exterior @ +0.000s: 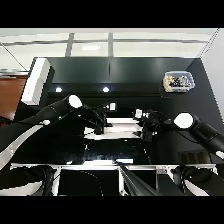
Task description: Fold the box and place the chain.
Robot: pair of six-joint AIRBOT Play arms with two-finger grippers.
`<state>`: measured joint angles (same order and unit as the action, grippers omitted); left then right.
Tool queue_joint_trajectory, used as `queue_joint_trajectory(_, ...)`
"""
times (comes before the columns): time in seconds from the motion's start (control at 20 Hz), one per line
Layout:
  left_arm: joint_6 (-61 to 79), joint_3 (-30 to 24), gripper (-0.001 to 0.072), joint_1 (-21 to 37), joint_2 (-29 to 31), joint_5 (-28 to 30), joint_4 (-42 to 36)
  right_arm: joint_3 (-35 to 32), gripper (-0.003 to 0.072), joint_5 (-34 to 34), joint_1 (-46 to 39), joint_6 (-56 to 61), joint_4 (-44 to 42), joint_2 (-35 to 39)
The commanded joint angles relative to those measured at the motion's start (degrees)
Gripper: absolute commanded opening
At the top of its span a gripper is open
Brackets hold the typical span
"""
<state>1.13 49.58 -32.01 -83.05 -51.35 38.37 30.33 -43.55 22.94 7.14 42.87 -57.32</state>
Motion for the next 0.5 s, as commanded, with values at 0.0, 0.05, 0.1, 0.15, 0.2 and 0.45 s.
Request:
queue_joint_trajectory(0.0,0.0,0.0,0.0027,0.0,0.0,0.2,-0.1,-0.5,0.071,-1.6,-0.8,-4.0,-5.8,-2.3)
queue_joint_trajectory(0.05,0.0,0.0,0.0027,0.0,0.0,0.2,-0.1,-0.5,0.071,-2.8,-0.8,-4.0,-5.8,-2.7)
queue_joint_trajectory(0.1,0.0,0.0,0.0027,0.0,0.0,0.2,-0.1,-0.6,0.071,-3.2,-0.8,-4.0,-5.8,-3.0)
queue_joint_trajectory(0.15,0.0,0.0,0.0027,0.0,0.0,0.2,-0.1,-0.9,0.071,-3.2,-0.8,-4.1,-5.8,-3.1)
queue_joint_trajectory(0.2,0.0,0.0,0.0027,0.0,0.0,0.2,-0.1,-1.4,0.071,-3.2,-0.8,-4.5,-5.8,-3.1)
queue_joint_trajectory(0.45,0.0,0.0,0.0027,0.0,0.0,0.2,-0.1,-4.6,0.0711,-2.1,-0.7,-8.5,-5.8,-3.2)
